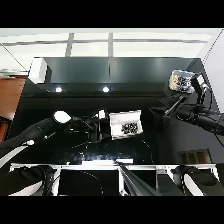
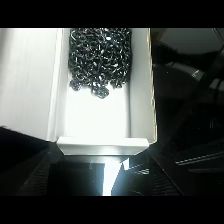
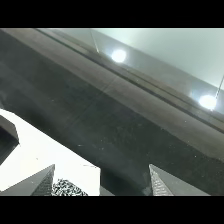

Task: Fold the box and place the chain.

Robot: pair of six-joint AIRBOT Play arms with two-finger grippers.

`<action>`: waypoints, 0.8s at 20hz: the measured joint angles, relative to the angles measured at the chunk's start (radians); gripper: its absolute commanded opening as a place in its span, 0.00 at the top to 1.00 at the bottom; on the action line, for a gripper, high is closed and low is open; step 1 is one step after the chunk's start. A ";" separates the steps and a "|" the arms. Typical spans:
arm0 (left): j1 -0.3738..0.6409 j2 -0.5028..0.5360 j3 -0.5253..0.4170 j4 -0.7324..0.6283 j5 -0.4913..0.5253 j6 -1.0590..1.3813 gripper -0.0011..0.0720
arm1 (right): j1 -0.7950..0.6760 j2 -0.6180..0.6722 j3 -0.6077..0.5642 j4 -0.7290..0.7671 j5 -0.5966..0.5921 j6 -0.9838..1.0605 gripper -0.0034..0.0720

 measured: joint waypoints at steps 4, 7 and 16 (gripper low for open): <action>-0.001 0.000 0.019 0.037 -0.023 -0.008 0.03 | 0.000 0.000 0.000 0.000 0.002 0.000 0.02; -0.001 -0.002 0.028 0.051 -0.035 -0.011 0.03 | 0.000 0.000 0.000 0.000 0.002 0.000 0.02; -0.001 -0.005 0.032 0.062 -0.044 -0.046 0.02 | 0.000 0.000 0.000 0.000 0.003 0.000 0.02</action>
